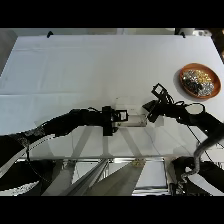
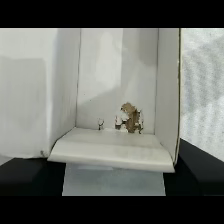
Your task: Fold the box and place the chain.
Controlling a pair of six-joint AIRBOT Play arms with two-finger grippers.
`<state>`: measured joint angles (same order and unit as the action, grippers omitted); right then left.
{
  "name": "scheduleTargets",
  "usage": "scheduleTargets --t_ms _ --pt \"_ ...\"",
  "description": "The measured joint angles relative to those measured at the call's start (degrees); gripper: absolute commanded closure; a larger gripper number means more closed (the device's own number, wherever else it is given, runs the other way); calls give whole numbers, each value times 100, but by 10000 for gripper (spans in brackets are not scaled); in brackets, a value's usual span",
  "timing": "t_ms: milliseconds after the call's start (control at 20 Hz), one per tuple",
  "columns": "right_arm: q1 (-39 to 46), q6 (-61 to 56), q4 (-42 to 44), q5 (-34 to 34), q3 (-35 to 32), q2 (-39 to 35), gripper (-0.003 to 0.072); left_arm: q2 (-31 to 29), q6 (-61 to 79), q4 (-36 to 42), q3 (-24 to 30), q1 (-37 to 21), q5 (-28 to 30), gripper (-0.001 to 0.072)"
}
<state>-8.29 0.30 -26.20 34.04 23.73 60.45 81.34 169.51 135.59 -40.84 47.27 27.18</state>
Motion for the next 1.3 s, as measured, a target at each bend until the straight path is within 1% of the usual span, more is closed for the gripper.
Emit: scheduleTargets --t_ms 100,200,350,450,550,700,800,900,1050,1250,1300 --pt "0 -7 136 136 61 -138 675 0 0 0 0 0 2 514" --pt "0 -28 243 358 166 -457 674 0 -2 2 0 0 2 514" --pt "0 -33 306 890 289 -1213 674 0 0 -2 0 0 2 514" --pt "0 -46 116 1392 330 -1823 674 0 0 -2 0 0 2 514" --pt "0 -173 -446 2039 348 -2439 674 0 0 -2 0 0 2 514" --pt "0 -774 -1792 2979 363 -3121 674 0 0 -2 0 0 2 514" --pt "0 -1207 -2726 3576 365 -3381 674 2 0 -2 0 0 2 514" --pt "0 -1475 -3407 4033 365 -3515 674 0 0 -2 0 0 2 514" --pt "0 -1665 -3952 4212 361 -3602 674 0 0 -2 0 0 2 514" --pt "0 -1635 -4253 4009 267 -3576 671 2 0 -2 0 0 2 514" --pt "-2 -1582 -4277 3906 216 -3526 624 0 0 -2 0 0 2 514"
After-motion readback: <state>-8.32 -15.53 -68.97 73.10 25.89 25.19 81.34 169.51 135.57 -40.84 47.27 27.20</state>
